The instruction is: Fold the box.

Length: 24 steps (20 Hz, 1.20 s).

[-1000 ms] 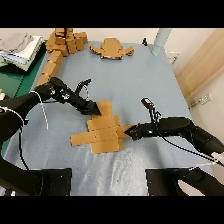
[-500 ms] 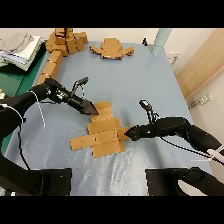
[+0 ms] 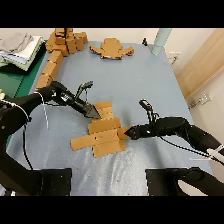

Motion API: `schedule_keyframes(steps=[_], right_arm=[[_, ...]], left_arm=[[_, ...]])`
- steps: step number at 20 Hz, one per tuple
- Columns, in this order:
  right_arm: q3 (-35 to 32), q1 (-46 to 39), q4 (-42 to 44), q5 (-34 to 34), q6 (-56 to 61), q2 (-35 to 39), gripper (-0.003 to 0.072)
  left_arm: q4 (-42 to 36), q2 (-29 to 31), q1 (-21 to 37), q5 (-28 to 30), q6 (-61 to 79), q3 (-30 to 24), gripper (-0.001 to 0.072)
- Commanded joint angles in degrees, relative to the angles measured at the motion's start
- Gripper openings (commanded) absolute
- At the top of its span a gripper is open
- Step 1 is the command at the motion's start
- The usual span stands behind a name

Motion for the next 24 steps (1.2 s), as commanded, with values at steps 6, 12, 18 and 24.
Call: schedule_keyframes(steps=[6,12,18,24], right_arm=[[0.0,0.04,-0.07,0.24,0.31,-0.04,0.0005],[0.39,-0.44,-1.14,2.27,0.9,-0.04,0.0498],[11.41,-12.13,-13.6,3.67,14.47,-0.04,0.0494],[16.52,-16.87,-13.57,2.75,19.32,-0.42,0.028]], left_arm=[[-0.39,-0.59,-0.33,-0.68,2.62,0.0,0.0016],[-1.4,-0.59,-0.48,-0.15,4.81,0.24,0.0014],[-0.98,4.92,-6.62,12.61,15.47,-0.72,0.0006],[3.32,13.77,-14.05,23.54,25.64,-3.82,0.0006]])
